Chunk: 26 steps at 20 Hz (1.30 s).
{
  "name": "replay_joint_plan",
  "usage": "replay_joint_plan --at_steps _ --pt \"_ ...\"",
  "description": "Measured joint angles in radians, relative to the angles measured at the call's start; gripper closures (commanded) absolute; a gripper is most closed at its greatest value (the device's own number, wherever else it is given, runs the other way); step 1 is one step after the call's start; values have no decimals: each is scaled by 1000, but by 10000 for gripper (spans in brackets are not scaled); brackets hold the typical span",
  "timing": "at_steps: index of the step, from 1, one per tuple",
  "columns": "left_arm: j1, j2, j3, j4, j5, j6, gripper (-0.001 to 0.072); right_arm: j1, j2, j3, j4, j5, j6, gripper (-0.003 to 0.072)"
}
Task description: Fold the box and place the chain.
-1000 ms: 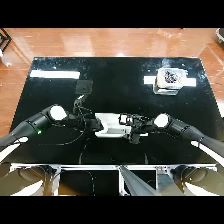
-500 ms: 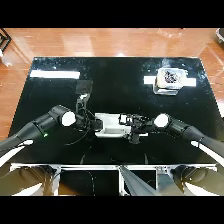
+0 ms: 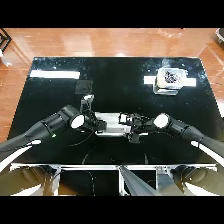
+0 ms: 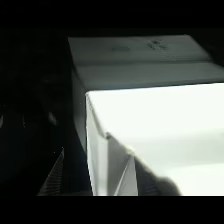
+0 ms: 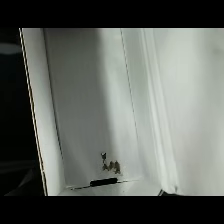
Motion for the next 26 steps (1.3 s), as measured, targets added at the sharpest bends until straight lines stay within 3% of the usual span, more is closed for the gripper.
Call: replay_joint_plan --at_steps 14,16,26 --pt "-4 -70 47 40 6 -28 172 0 0 0 -2 -21 0 434" --pt "-5 -77 55 48 8 -28 223 0 0 0 -2 -20 0 434" --pt "-5 -110 67 59 57 -29 231 0 0 0 -2 -18 0 434"
